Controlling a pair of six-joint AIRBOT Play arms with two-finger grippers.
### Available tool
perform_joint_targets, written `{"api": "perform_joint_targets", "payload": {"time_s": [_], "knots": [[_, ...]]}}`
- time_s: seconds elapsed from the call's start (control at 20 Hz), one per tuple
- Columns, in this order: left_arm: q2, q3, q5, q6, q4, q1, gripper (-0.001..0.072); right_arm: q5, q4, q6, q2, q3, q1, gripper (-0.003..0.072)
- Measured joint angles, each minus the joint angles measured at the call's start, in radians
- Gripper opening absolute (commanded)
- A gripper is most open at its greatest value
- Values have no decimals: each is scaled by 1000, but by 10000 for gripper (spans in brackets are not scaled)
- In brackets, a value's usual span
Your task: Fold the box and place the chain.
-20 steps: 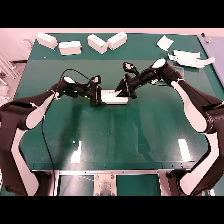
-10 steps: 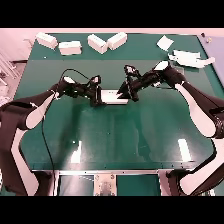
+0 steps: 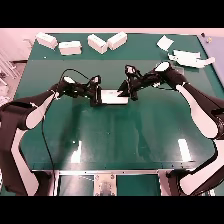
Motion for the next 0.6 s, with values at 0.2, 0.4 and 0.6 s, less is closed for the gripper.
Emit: {"api": "perform_joint_targets", "payload": {"time_s": [0.2,0.4,0.6], "knots": [[0,0,0,0,0,0,465,41,12,12,14,-1,3,225],[0,0,0,0,0,0,465,87,24,15,45,-34,3,198],[0,0,0,0,0,0,465,103,40,2,58,-72,4,56]]}}
